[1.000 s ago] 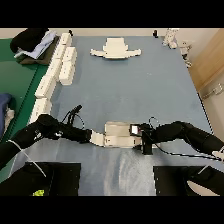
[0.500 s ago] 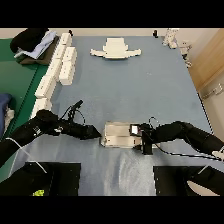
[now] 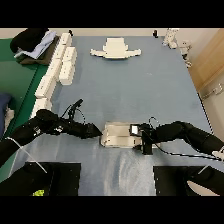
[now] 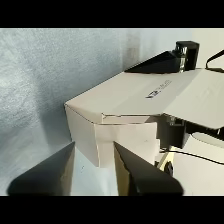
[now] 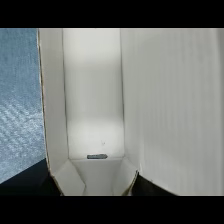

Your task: Fold the box.

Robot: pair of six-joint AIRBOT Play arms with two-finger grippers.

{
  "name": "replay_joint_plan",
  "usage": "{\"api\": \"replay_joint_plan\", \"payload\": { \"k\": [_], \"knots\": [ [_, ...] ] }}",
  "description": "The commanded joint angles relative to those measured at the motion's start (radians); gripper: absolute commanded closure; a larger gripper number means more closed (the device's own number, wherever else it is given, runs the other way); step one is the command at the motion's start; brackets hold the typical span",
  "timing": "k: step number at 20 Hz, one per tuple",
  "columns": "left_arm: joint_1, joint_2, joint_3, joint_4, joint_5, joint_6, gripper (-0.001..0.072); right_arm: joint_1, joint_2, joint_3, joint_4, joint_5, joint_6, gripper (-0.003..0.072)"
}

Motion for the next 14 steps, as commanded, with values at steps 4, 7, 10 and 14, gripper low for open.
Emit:
{"api": "replay_joint_plan", "payload": {
  "k": [4,7,10,14],
  "knots": [
    [-0.009,0.000,0.001,0.002,0.008,0.011,0.0162,0.000,0.000,0.000,0.000,0.000,0.000,0.0173],
    [-0.096,0.000,0.009,0.025,0.053,-0.047,0.0173,0.000,0.000,0.000,0.000,0.000,0.000,0.0173],
    [-0.248,0.000,0.060,0.169,0.175,-0.243,0.0189,0.000,0.000,0.000,0.000,0.000,0.000,0.0173],
    [-0.427,-0.001,0.153,0.434,0.270,-0.580,0.0190,-0.001,0.000,0.000,0.000,0.000,0.000,0.0173]
  ]
}}
